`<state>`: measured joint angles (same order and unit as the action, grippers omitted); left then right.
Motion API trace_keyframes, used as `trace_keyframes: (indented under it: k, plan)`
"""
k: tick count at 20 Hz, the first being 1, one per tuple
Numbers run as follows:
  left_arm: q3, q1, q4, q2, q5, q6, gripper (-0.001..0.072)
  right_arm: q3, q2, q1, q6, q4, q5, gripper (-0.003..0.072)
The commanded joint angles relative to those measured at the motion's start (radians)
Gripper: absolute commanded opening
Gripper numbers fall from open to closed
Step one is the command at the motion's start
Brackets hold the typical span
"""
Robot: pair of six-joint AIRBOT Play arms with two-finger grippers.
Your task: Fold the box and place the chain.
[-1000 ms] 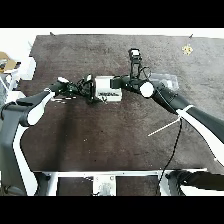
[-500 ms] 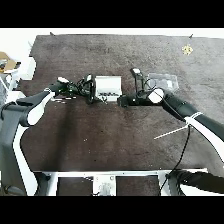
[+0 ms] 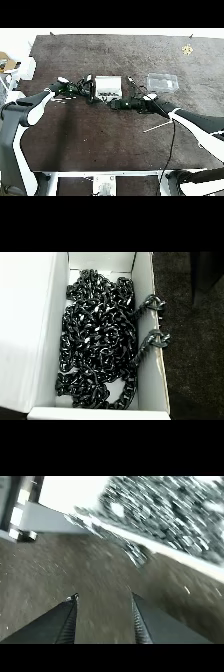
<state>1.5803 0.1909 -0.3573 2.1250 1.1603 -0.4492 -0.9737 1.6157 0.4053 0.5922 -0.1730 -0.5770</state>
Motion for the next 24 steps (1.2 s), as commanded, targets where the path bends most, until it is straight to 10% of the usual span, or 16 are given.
trace_keyframes:
  k: [1,9,24]
  plan:
    - [0.000,0.000,0.000,0.000,0.000,0.000,0.0414,-0.061,0.024,0.031,0.031,-0.107,0.067,0.0375]
    - [0.000,0.000,0.000,0.000,0.000,0.000,0.0413,-0.153,0.032,0.131,0.496,-0.755,0.125,0.0373]
    - [0.000,0.000,0.000,0.000,0.000,0.000,0.0414,-0.256,0.132,0.150,0.643,-0.904,0.142,0.0295]
